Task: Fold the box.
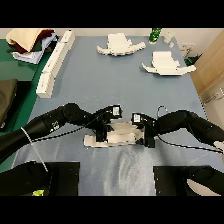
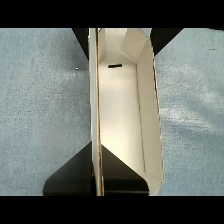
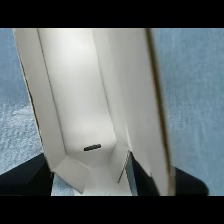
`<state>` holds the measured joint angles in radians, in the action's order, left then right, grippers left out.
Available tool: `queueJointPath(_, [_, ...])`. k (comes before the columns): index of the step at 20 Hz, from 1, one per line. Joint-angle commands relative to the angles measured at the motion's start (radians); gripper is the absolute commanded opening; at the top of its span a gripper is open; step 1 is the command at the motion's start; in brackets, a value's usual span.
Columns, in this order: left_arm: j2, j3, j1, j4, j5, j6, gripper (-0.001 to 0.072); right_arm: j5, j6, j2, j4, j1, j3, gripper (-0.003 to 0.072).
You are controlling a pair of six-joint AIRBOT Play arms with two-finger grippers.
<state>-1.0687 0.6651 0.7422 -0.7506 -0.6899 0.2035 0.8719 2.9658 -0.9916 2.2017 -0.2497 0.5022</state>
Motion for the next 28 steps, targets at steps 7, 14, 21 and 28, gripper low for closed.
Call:
queueJointPath(7, [0.0,0.0,0.0,-0.001,0.0,0.0,0.0015,-0.016,0.035,-0.023,0.033,-0.02,0.0,0.0718])
queueJointPath(14, [0.0,0.001,0.0,-0.001,0.0,-0.001,0.0015,0.053,0.035,-0.024,0.037,-0.02,-0.018,0.0718])
queueJointPath(21, [0.0,0.001,0.0,-0.001,0.001,-0.001,0.0015,0.018,0.035,-0.026,0.037,-0.02,-0.022,0.0718])
queueJointPath(28, [0.0,0.001,0.0,-0.001,0.001,-0.001,0.0015,-0.008,0.035,-0.061,0.047,-0.02,-0.022,0.0717])
